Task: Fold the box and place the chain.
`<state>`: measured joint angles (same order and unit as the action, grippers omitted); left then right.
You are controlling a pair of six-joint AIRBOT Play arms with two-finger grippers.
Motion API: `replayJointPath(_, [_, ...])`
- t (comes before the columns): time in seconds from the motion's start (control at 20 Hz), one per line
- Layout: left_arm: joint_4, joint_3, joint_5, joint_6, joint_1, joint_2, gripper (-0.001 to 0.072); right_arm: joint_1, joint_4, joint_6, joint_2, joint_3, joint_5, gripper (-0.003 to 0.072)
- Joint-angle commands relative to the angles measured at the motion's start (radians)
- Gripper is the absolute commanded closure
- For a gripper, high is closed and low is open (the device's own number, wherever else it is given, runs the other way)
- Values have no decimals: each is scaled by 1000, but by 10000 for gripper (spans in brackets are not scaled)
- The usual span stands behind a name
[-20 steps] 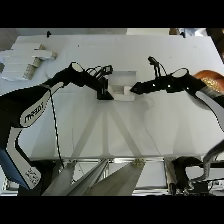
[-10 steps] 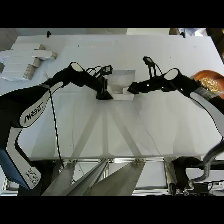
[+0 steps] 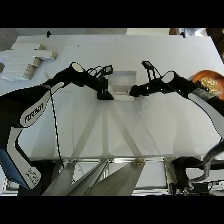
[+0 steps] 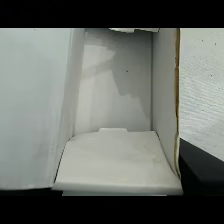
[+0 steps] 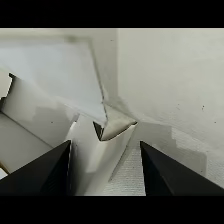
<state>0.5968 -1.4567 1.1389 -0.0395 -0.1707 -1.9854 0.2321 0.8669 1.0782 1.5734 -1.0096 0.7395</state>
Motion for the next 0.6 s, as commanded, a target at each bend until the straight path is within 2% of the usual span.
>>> replayJointPath(0.0, [2, 0, 2, 0, 1, 0, 177, 2, 18, 26, -15, -5, 1, 234])
replayJointPath(0.15, [2, 0, 2, 0, 1, 0, 177, 13, 92, 99, -25, -31, 12, 283])
replayJointPath(0.35, [2, 0, 2, 0, 1, 0, 177, 89, 342, 250, -24, -95, 31, 282])
replayJointPath(0.55, [2, 0, 2, 0, 1, 0, 177, 141, 478, 384, -11, -117, 55, 283])
